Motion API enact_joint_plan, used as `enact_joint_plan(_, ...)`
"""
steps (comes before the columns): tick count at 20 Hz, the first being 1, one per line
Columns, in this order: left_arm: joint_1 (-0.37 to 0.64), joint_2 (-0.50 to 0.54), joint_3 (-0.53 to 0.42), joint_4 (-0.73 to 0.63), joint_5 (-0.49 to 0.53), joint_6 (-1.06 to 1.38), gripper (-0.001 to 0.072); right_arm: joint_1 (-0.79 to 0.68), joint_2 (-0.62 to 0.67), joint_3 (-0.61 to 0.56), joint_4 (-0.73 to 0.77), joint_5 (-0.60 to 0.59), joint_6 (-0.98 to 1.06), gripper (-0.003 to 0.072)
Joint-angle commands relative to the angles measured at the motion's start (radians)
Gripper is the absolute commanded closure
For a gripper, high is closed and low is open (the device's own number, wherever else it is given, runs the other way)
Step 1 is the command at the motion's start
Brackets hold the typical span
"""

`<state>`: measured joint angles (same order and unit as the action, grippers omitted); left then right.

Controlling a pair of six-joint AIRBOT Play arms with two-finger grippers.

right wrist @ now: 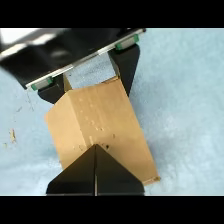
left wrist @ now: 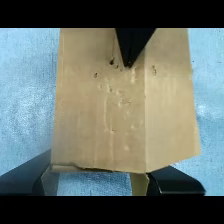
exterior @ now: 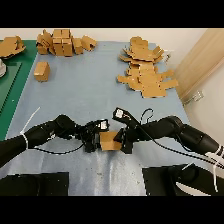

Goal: Fold the box.

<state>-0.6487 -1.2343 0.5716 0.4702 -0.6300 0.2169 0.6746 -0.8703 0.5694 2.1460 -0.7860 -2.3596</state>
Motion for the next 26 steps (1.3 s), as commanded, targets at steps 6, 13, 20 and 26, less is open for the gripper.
enact_joint_plan(6, 0.0, 0.0, 0.001, 0.0, 0.0, 0.0, 0.0354, 0.094, 0.025, 0.021, -0.135, 0.08, -0.052, 0.038)
enact_joint_plan(13, 0.0, 0.0, 0.001, 0.0, 0.0, 0.0, 0.0354, 0.095, 0.014, 0.021, -0.172, 0.106, -0.209, 0.0214)
enact_joint_plan(20, 0.0, 0.0, 0.001, 0.0, 0.001, 0.0, 0.0354, 0.206, 0.013, 0.021, -0.27, 0.09, -0.251, 0.0215)
enact_joint_plan(26, 0.0, 0.0, 0.001, 0.0, 0.0, 0.0, 0.0354, 0.218, -0.011, 0.021, -0.371, 0.127, -0.228, 0.0228)
